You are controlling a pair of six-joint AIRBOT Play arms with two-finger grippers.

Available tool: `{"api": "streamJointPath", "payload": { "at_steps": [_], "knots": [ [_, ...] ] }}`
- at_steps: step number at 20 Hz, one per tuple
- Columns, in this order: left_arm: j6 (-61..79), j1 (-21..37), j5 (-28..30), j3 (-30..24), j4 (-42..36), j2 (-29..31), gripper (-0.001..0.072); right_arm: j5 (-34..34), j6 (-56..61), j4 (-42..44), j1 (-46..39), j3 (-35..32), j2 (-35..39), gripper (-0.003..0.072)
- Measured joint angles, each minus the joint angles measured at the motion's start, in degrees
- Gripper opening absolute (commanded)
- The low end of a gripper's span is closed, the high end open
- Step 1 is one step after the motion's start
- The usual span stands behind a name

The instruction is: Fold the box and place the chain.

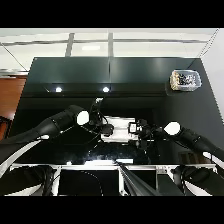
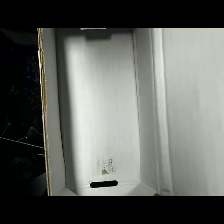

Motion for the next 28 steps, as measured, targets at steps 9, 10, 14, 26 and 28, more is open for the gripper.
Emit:
{"api": "streamJointPath", "payload": {
  "at_steps": [9, 10, 14, 26, 28],
  "knots": [
    [-14.2, -3.0, -13.6, 9.8, 13.9, -5.2, 0.0353, 0.0, 0.0, 0.0, 0.0, 0.0, 0.0, 0.0181],
    [-15.5, -3.2, -14.5, 10.3, 14.4, -5.4, 0.0352, 0.0, 0.0, 0.0, 0.0, 0.0, 0.0, 0.0181],
    [-20.2, -4.9, -15.5, 11.0, 15.7, -6.1, 0.0351, 0.0, 0.0, 0.0, 0.0, 0.0, 0.0, 0.0181],
    [-26.6, -7.2, -13.6, 11.3, 16.3, -8.6, 0.0027, 0.0, 0.1, 0.0, 0.0, 0.0, 0.0, 0.0181],
    [-26.6, -7.3, -13.5, 11.3, 16.1, -8.7, 0.0061, 0.0, 0.1, 0.0, 0.0, 0.0, 0.0, 0.0181]
  ]
}}
